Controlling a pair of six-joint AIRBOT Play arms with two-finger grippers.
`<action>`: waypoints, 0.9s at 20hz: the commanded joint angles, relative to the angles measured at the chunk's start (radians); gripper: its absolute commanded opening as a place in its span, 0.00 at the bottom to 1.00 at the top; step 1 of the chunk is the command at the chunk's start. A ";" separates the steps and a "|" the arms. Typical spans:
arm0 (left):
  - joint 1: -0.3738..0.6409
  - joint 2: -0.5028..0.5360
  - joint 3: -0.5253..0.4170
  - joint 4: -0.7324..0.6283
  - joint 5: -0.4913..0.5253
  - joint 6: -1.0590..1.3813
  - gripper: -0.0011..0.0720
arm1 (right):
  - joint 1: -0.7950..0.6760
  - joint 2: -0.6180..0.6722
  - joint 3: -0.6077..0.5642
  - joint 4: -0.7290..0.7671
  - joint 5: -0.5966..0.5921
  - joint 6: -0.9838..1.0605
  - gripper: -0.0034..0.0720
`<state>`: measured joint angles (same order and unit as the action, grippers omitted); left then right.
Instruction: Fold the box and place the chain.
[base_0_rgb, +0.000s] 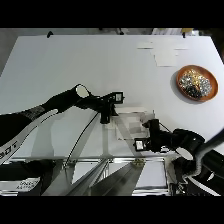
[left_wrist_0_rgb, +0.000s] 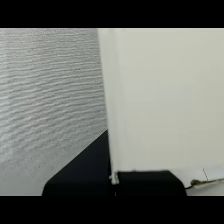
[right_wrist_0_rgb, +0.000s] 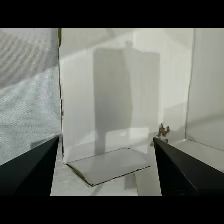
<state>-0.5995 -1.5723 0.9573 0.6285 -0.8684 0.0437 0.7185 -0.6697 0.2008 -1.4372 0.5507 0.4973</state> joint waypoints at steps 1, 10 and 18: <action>-0.001 0.000 0.000 0.000 0.001 0.001 0.03 | -0.056 0.014 0.029 -0.003 0.034 0.002 0.91; -0.001 0.000 0.000 0.000 0.001 0.001 0.03 | -0.119 -0.010 0.102 0.058 0.043 -0.001 0.91; -0.001 0.000 0.000 0.000 0.001 0.001 0.03 | -0.298 -0.105 0.161 0.247 0.082 -0.165 0.91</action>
<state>-0.5999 -1.5726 0.9573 0.6281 -0.8680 0.0441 0.4751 -0.7586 0.3454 -1.3025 0.6243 0.4446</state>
